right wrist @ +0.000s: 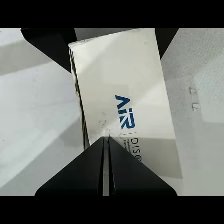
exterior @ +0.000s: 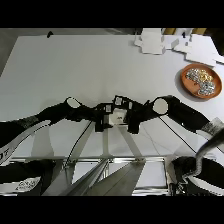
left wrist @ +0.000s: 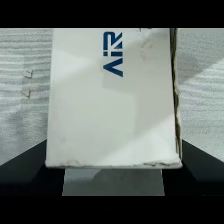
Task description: Fold the box and place the chain.
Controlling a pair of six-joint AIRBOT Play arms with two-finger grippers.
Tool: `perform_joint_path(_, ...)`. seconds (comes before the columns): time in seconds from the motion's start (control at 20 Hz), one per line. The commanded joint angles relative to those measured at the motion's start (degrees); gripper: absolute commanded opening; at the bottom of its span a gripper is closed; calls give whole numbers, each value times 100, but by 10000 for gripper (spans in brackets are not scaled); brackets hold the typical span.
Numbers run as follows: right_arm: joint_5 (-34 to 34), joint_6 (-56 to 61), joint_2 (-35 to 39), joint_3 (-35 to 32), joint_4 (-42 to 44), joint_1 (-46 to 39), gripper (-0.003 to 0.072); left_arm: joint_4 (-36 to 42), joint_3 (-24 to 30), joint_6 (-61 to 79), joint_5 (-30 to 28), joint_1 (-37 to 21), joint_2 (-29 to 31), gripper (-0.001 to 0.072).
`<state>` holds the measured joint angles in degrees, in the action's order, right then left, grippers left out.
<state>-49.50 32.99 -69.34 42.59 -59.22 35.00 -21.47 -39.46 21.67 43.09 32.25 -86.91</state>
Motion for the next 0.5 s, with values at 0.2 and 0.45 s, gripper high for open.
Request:
perform_joint_path(0.2,85,586,175,11,-98,-2,37,2,2,-4,2,-2,4,152)
perform_joint_path(0.45,4,2481,881,195,-1532,-262,36,2,2,-4,2,-2,4,152)
